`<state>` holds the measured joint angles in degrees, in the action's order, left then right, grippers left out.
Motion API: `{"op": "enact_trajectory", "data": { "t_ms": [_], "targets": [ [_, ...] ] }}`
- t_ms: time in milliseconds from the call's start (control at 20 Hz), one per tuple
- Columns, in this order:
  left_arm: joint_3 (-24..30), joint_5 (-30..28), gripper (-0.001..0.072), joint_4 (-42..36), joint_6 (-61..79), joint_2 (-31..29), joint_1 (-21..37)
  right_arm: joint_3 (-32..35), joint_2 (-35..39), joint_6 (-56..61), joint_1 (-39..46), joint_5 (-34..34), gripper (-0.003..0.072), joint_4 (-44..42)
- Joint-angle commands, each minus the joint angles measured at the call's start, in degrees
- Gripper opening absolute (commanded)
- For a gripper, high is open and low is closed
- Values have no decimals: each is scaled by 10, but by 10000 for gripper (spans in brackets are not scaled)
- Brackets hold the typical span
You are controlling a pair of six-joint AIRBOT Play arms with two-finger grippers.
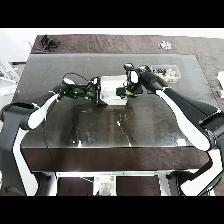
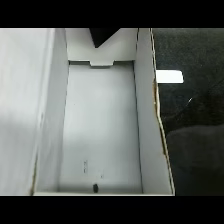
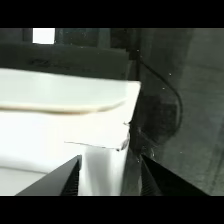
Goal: Fold the box and place the chain.
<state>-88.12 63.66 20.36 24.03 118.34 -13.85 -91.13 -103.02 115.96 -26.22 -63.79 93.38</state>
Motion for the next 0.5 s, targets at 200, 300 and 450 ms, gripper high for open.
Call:
{"op": "enact_trajectory", "data": {
  "t_ms": [200,300,450],
  "targets": [
    [0,-1,353,0,0,0,0,-2,-5,88,-6,7,326,44],
    [0,-1,353,0,0,0,0,-9,-13,88,-7,7,303,44],
    [0,-1,353,0,0,0,0,-20,-16,88,-6,-33,283,44]
  ]
}}
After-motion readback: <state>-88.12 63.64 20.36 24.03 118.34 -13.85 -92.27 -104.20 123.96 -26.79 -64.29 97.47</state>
